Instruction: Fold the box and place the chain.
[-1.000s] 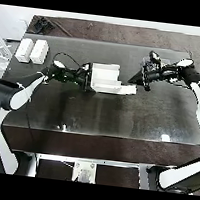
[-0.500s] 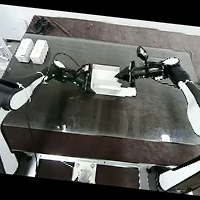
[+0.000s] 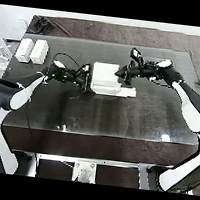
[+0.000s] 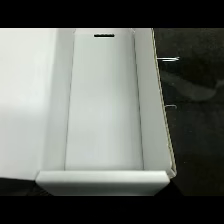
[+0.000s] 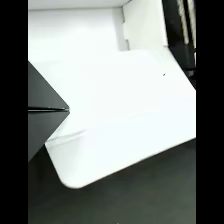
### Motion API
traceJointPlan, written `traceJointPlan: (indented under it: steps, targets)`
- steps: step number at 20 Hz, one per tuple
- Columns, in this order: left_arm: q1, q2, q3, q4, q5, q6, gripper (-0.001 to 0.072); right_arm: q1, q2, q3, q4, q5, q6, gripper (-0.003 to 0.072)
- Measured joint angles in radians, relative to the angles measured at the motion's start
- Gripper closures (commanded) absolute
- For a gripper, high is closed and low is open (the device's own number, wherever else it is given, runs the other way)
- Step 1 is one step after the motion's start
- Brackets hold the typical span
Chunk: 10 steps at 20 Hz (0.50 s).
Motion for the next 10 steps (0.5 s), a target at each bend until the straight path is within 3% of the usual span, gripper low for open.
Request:
traceJointPlan:
  steps: [10]
  targets:
    - [0.0,0.0,0.0,0.001,-0.003,0.002,0.0186,0.018,-0.054,0.008,-0.084,-0.037,0.019,0.067]
